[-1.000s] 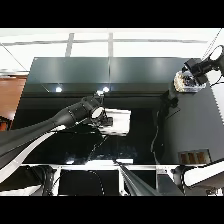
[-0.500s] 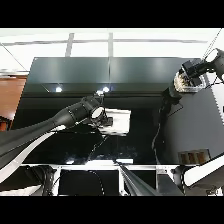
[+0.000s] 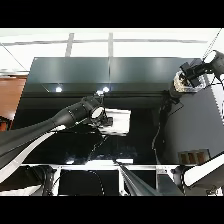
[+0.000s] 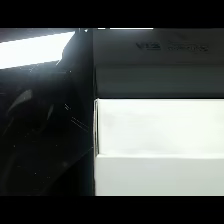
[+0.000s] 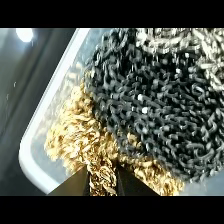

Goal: Fold the box and place the chain.

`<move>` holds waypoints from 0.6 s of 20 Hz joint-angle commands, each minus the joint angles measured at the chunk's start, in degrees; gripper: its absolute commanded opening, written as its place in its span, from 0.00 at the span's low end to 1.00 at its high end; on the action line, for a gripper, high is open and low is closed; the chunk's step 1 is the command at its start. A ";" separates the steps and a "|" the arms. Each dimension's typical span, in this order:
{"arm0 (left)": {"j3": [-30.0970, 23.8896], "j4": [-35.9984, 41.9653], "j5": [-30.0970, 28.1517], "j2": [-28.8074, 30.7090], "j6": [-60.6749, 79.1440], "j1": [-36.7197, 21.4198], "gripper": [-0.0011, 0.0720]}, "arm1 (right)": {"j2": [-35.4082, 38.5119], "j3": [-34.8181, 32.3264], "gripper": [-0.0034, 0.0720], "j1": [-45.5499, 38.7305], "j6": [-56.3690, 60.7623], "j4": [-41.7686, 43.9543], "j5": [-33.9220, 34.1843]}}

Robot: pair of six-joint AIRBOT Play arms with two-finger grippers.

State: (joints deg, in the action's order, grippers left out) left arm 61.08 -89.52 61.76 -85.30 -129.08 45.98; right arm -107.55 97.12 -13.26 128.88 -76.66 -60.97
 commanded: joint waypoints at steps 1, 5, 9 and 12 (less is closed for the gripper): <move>0.04 0.00 0.00 0.00 0.00 -0.04 0.05 | 3.87 0.13 0.06 -0.09 -7.67 0.17 -1.95; 0.04 -0.02 0.00 0.00 0.00 -0.04 0.05 | 14.58 0.13 0.06 -1.92 -15.02 3.34 -3.61; 0.04 0.00 -0.04 0.00 0.00 -0.04 0.05 | 27.10 0.13 0.06 -4.52 -21.46 7.93 -5.20; 0.04 0.00 0.00 0.00 0.00 -0.04 0.05 | 34.18 1.51 0.06 -5.46 -25.55 10.56 -9.07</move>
